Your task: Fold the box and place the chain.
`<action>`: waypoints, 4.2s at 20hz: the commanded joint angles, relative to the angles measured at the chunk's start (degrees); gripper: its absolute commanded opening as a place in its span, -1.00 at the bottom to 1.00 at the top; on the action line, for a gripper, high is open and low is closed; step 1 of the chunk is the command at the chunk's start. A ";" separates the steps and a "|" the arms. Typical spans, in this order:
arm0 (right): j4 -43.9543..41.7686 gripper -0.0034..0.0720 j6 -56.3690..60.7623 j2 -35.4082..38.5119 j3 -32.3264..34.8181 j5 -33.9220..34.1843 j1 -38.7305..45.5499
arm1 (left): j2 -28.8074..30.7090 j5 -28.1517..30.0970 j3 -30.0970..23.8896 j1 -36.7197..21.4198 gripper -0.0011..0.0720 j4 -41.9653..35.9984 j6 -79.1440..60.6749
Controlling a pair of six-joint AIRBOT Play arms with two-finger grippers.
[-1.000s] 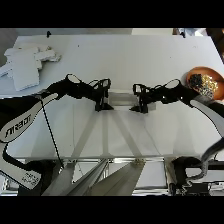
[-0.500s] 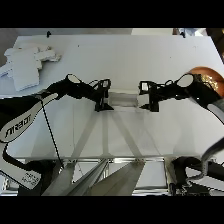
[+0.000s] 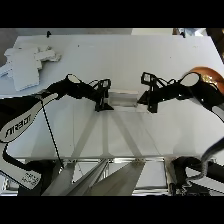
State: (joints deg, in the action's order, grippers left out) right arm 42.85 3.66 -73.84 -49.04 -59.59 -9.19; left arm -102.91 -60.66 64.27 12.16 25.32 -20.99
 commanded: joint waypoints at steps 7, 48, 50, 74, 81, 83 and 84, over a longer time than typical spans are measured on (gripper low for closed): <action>-20.92 -0.88 1.05 -9.70 -0.07 24.74 -0.15 | 0.02 0.02 0.04 -0.02 -0.03 0.00 0.00; 10.69 -0.47 0.33 -6.45 0.52 10.47 -5.40 | 0.02 0.04 0.04 -0.02 -0.03 0.00 0.00; 10.69 -0.48 0.33 -6.45 0.52 9.29 -5.38 | 0.02 0.04 0.04 -0.02 -0.03 0.00 0.00; 15.78 -0.80 12.33 -3.80 0.50 9.05 -5.27 | 0.02 0.04 0.04 -0.02 -0.03 0.00 0.00; 20.20 -0.88 33.27 6.58 0.52 2.19 3.58 | 0.02 0.04 0.04 -0.02 -0.03 0.00 0.00; 20.33 -0.88 37.22 7.34 0.52 -0.52 7.54 | 0.02 0.04 0.04 -0.02 -0.03 0.00 0.02; 20.61 -0.88 39.98 7.32 0.57 -1.42 9.35 | 0.02 0.04 0.04 -0.02 -0.03 0.00 0.00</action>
State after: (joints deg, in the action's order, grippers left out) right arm 62.28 35.20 -68.20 -48.49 -57.06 -4.56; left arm -102.91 -60.66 64.27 12.16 25.30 -20.95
